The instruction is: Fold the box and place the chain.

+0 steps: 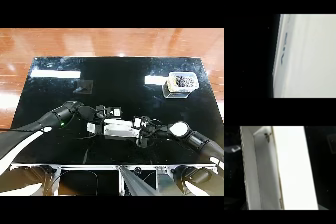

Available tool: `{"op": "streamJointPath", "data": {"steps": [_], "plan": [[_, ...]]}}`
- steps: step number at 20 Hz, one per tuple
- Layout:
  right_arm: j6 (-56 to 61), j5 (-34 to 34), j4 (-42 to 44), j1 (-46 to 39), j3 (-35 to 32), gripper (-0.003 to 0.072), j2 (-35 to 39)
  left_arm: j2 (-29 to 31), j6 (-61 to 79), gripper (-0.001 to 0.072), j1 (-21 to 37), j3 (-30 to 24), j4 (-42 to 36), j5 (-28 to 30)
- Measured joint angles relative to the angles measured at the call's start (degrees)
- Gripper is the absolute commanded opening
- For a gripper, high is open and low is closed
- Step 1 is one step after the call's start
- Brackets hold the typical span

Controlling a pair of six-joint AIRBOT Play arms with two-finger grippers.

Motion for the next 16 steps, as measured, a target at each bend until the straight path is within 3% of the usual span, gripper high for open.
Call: {"op": "streamJointPath", "data": {"steps": [16], "plan": [[-3.3, -2.69, 0.85, -0.79, -0.33, 0.0717, -3.41, 0.0, -1.49, 0.0019, 0.0, -0.02, -0.02, 0.0]]}}
